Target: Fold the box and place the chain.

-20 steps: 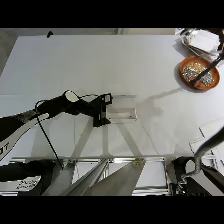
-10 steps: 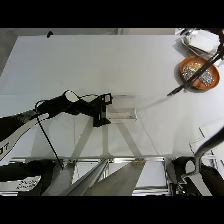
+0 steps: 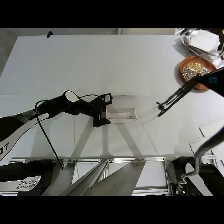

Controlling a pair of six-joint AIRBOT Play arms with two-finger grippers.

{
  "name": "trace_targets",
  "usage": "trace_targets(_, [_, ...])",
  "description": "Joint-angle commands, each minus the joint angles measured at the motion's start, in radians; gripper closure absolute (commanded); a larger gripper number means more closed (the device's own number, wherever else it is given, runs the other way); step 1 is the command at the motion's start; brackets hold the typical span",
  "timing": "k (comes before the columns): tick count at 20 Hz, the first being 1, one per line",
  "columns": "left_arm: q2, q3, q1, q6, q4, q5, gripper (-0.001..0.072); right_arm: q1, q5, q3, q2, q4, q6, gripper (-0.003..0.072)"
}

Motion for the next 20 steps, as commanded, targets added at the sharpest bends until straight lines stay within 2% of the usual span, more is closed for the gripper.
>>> trace_targets(1, [0.000, 0.000, 0.000, 0.000, 0.000, 0.000, 0.0277, 0.123, -0.009, -0.056, 0.001, 0.002, 0.019, 0.0672])
trace_targets(7, [0.000, 0.000, 0.000, 0.000, 0.000, 0.000, 0.0277, 0.405, -0.283, -0.279, 0.000, -0.004, 0.017, 0.0672])
trace_targets(12, [0.000, 0.000, 0.000, 0.000, 0.000, 0.000, 0.0277, 0.540, -0.542, -0.396, -0.002, -0.070, 0.016, 0.0672])
trace_targets(16, [0.000, 0.000, 0.000, 0.000, 0.000, 0.000, 0.0277, 0.559, -0.587, -0.438, -0.031, -0.090, 0.016, 0.0672])
trace_targets(20, [0.000, 0.000, 0.000, 0.000, 0.000, 0.000, 0.0277, 0.559, -0.612, -0.473, -0.169, -0.089, -0.019, 0.0673])
